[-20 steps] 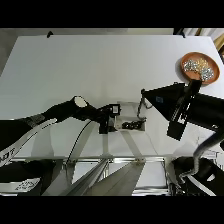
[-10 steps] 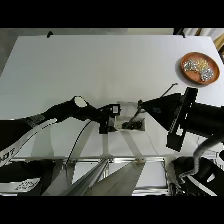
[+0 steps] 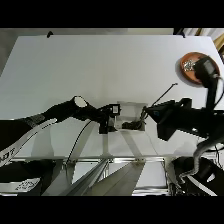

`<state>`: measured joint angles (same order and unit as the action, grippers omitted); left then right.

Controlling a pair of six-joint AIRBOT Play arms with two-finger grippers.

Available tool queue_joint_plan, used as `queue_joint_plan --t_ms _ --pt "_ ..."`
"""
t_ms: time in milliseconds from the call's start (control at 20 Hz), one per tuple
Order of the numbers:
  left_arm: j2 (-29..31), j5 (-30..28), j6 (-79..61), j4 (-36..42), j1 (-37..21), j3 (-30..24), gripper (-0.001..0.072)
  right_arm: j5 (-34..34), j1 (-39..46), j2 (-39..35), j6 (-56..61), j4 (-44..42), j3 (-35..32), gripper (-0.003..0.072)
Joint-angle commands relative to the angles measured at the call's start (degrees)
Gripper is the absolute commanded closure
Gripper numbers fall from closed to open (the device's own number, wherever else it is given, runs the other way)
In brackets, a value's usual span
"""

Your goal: Fold the box and place the chain.

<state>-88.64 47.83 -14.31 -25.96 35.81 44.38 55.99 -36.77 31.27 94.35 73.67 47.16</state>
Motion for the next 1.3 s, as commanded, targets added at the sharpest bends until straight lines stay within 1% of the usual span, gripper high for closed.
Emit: queue_joint_plan --t_ms 0,100,250,400,500,550,650,700,750,850,1000,1100,1250 --pt "0.0 0.0 0.0 0.0 0.0 0.0 0.0573 -8.7 -0.1 3.6 1.9 0.4 -7.0 0.0677" --pt "0.0 0.0 0.0 0.0 0.0 0.0 0.0573 -11.7 -0.2 8.1 1.8 -1.5 -8.4 0.0677" --pt "0.0 0.0 0.0 0.0 0.0 0.0 0.0573 -14.0 -2.2 15.0 1.6 -1.9 -8.4 0.0677" --pt "0.0 0.0 0.0 0.0 0.0 0.0 0.0573 -13.6 -4.1 20.9 1.8 -1.9 -8.4 0.0676" --pt "0.0 0.0 0.0 0.0 0.0 0.0 0.0573 -13.6 -4.6 23.5 1.9 -2.0 -8.4 0.0674" --pt "0.0 0.0 0.0 0.0 0.0 0.0 0.0573 -13.6 -4.6 24.0 1.9 -2.1 -8.4 0.0656" --pt "0.0 0.0 0.0 0.0 0.0 0.0 0.0573 -13.6 -4.6 24.2 1.9 -2.1 -8.3 0.0531" --pt "0.0 0.0 0.0 0.0 0.0 0.0 0.0573 -13.5 -4.6 24.2 1.9 -2.2 -8.3 0.0478" --pt "0.0 0.0 0.0 0.0 0.0 0.0 0.0573 -13.4 -4.6 24.1 1.8 -2.8 -8.3 0.0443" --pt "0.0 0.0 0.0 0.0 0.0 0.0 0.0573 -13.3 -4.6 23.1 1.8 -3.5 -7.6 0.0438" --pt "0.0 0.0 0.0 0.0 0.0 0.0 0.0573 -12.8 -3.6 18.5 1.8 -2.4 -4.2 0.0442" --pt "0.0 0.0 0.0 0.0 0.0 0.0 0.0573 -9.6 -0.8 15.3 3.5 0.3 -0.6 0.0448" --pt "0.0 0.0 0.0 0.0 0.0 0.0 0.0573 -2.4 7.3 12.9 6.5 8.5 4.9 0.0448"
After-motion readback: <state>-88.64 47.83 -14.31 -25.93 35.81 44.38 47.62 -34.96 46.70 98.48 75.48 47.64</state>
